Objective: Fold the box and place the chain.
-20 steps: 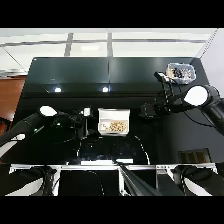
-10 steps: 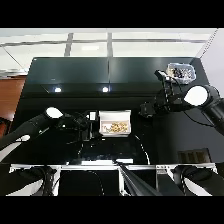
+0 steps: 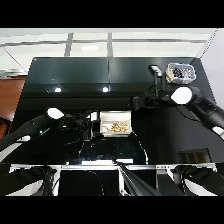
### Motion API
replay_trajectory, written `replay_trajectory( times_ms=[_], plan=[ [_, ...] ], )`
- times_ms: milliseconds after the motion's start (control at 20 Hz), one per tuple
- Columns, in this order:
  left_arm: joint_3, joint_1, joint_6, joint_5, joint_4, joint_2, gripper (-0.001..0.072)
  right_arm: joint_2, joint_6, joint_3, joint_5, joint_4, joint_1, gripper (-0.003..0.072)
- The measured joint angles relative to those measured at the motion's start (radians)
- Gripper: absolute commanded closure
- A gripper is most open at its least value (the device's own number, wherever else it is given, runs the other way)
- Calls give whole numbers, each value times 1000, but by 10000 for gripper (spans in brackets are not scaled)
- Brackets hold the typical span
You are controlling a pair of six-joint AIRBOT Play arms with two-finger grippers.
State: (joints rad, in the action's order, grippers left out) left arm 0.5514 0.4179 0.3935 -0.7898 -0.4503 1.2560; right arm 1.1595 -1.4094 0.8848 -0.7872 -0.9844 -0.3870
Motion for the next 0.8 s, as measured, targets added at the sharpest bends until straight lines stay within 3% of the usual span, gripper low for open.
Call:
replay_trajectory(
  times_ms=[150,350,550,800],
  plan=[
    [0,0,0,2,0,0,313,44,287,6,-13,39,-35,-18],
    [0,0,0,3,0,0,313,21,633,44,-126,61,-52,-18],
    [0,0,0,3,-1,0,313,5,867,29,-219,79,-66,-18],
    [0,0,0,2,-1,0,313,7,1047,-28,-194,118,-90,-18]
  ],
)
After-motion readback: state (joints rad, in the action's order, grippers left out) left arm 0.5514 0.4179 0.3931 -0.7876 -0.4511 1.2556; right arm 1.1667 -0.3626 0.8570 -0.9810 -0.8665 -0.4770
